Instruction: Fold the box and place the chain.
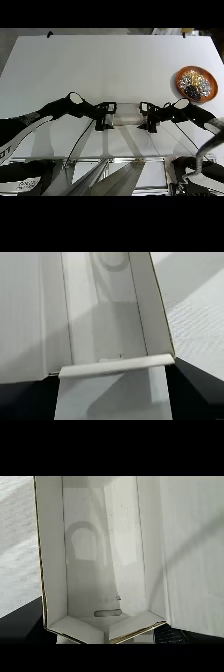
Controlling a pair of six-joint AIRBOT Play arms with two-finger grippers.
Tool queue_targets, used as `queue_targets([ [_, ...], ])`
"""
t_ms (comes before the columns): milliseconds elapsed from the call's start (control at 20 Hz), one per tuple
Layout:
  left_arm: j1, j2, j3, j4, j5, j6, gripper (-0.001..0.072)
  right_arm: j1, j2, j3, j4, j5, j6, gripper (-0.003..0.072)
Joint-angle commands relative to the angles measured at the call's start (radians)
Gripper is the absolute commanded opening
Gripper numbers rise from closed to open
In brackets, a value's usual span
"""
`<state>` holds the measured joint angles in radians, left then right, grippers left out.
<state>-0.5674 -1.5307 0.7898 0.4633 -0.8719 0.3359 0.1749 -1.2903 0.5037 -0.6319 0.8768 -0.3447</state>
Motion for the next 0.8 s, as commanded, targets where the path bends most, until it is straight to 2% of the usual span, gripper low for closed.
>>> queue_targets([
  [0, -0.007, -0.014, 0.0, -0.022, 0.034, -0.004, 0.0698, 0.0, 0.0, 0.001, 0.0, -0.002, 0.0, 0.0402],
  [250, -0.034, -0.025, 0.0, -0.022, 0.072, -0.003, 0.069, 0.0, 0.0, 0.001, 0.0, -0.002, 0.0, 0.0402],
  [300, -0.039, -0.025, 0.0, -0.022, 0.083, -0.004, 0.0656, 0.0, 0.0, 0.001, 0.0, -0.002, 0.0, 0.0402],
  [400, -0.044, -0.025, 0.0, -0.021, 0.082, -0.004, 0.0329, 0.0, 0.0, 0.001, 0.0, -0.002, 0.0, 0.0402],
  [450, -0.044, -0.025, 0.0, -0.021, 0.079, -0.004, 0.0227, 0.0, 0.0, 0.001, 0.0, -0.002, 0.0, 0.0402],
  [500, -0.044, -0.025, 0.0, -0.021, 0.076, -0.003, 0.0202, 0.0, 0.0, 0.001, 0.0, -0.002, 0.0, 0.0402],
  [750, -0.042, -0.025, 0.0, -0.021, 0.076, -0.003, 0.0208, 0.0, 0.0, 0.001, 0.0, -0.002, 0.0, 0.0402],
])
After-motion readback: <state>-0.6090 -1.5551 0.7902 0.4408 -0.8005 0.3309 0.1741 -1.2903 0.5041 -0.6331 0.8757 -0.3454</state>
